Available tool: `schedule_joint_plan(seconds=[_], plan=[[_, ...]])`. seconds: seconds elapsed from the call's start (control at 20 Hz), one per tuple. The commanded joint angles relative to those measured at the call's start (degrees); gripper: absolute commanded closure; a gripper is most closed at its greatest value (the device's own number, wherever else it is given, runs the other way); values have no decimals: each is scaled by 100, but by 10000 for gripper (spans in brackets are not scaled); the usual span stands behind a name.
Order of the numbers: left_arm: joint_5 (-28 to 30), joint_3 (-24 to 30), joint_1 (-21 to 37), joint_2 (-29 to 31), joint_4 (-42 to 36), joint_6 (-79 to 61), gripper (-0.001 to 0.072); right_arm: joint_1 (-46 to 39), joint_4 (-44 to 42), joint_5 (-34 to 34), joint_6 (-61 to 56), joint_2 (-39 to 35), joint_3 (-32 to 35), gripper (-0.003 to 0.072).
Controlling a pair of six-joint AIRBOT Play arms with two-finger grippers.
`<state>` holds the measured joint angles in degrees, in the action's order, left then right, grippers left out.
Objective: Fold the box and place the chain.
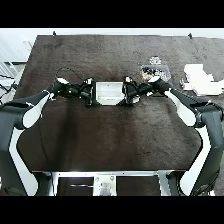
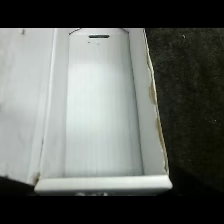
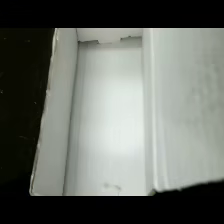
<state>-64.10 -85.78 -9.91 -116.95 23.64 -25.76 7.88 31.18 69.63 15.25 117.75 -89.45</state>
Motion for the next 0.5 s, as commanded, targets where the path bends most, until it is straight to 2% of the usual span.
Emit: schedule_joint_plan(seconds=[0.0,0.45], plan=[[-2,-4,-4,-2,9,2,238,-177,-44,417,-103,-116,-17,-19],[0,-2,-4,-2,11,2,239,-988,85,664,-1158,-868,-17,-18]])
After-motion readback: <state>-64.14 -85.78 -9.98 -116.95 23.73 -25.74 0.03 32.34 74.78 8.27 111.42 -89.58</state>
